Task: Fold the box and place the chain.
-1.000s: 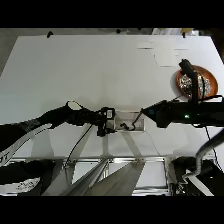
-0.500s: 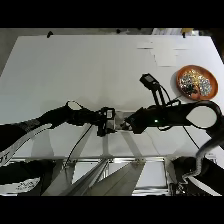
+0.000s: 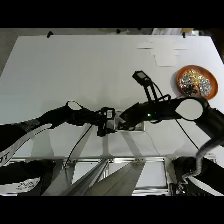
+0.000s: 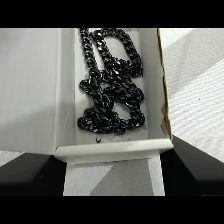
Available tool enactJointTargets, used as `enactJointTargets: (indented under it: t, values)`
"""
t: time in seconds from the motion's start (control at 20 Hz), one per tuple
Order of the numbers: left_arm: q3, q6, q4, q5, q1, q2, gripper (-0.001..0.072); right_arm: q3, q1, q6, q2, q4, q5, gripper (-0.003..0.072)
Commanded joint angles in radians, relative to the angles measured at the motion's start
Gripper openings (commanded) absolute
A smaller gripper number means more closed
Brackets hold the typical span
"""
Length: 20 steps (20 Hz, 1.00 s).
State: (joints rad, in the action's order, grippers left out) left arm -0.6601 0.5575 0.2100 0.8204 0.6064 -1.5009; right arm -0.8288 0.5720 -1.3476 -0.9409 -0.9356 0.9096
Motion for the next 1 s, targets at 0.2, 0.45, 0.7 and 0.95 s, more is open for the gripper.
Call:
enactJointTargets:
  t: [0.2, 0.45, 0.7, 0.95]
  values:
    - [-0.001, 0.000, 0.000, -0.001, 0.000, 0.000, 0.0212, -0.142, -0.253, -0.093, -0.014, -0.339, 0.074, 0.0156]
    - [-0.001, 0.000, 0.000, 0.000, 0.000, 0.000, 0.0212, -0.141, -0.345, -0.236, -0.142, -0.574, 0.169, 0.0073]
    - [-0.001, 0.000, 0.000, -0.001, 0.000, 0.000, 0.0212, -0.139, -0.345, -0.261, -0.307, -0.666, 0.161, 0.0082]
    - [-0.001, 0.000, 0.000, 0.000, 0.000, 0.000, 0.0212, -0.139, -0.345, -0.303, -0.419, -0.691, 0.195, 0.0274]
